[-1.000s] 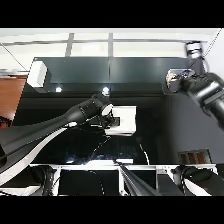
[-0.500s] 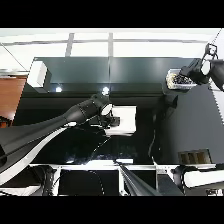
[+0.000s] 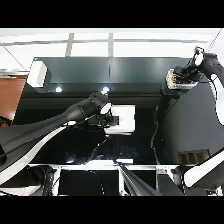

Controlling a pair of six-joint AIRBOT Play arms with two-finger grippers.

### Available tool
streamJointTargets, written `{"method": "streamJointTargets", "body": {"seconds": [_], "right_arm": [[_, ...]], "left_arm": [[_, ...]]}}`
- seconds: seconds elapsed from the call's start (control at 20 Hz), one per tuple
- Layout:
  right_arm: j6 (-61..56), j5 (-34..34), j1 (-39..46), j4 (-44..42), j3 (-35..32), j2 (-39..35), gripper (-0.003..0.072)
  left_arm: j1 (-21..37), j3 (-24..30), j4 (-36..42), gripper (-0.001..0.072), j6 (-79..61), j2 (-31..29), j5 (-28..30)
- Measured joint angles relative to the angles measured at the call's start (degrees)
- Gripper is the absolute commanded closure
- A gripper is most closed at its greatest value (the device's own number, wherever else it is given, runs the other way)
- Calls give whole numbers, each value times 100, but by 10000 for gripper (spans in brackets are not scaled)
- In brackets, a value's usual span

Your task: Fold the box and place the chain.

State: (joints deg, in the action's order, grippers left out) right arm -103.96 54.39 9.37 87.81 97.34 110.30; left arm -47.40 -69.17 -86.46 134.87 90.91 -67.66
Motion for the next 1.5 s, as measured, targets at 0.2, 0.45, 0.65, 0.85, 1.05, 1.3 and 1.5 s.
{"method": "streamJointTargets", "body": {"seconds": [0.2, 0.45, 0.65, 0.85, 1.05, 1.3, 1.5], "right_arm": [[90, 225, 48, -103, 79, -39, 667], [844, 332, 116, -197, 151, -907, 668], [1440, 490, 131, -361, 166, -2015, 668], [1987, 671, 136, -859, 168, -3195, 668], [2295, 1434, 136, -1386, 168, -4140, 668], [2782, 2503, 136, -2520, 90, -4920, 668], [3206, 2997, 127, -3370, -511, -5569, 668]], "left_arm": [[0, 0, 15, 683, 4, 0, -4], [0, 0, 17, 683, 4, 0, -31], [0, 0, 17, 683, 4, 0, -35], [0, 0, 20, 683, 2, 0, -37], [0, 0, 20, 683, 2, 0, -42], [0, 0, 20, 683, 2, 0, -44], [0, 0, 20, 683, 2, 0, -42]]}}
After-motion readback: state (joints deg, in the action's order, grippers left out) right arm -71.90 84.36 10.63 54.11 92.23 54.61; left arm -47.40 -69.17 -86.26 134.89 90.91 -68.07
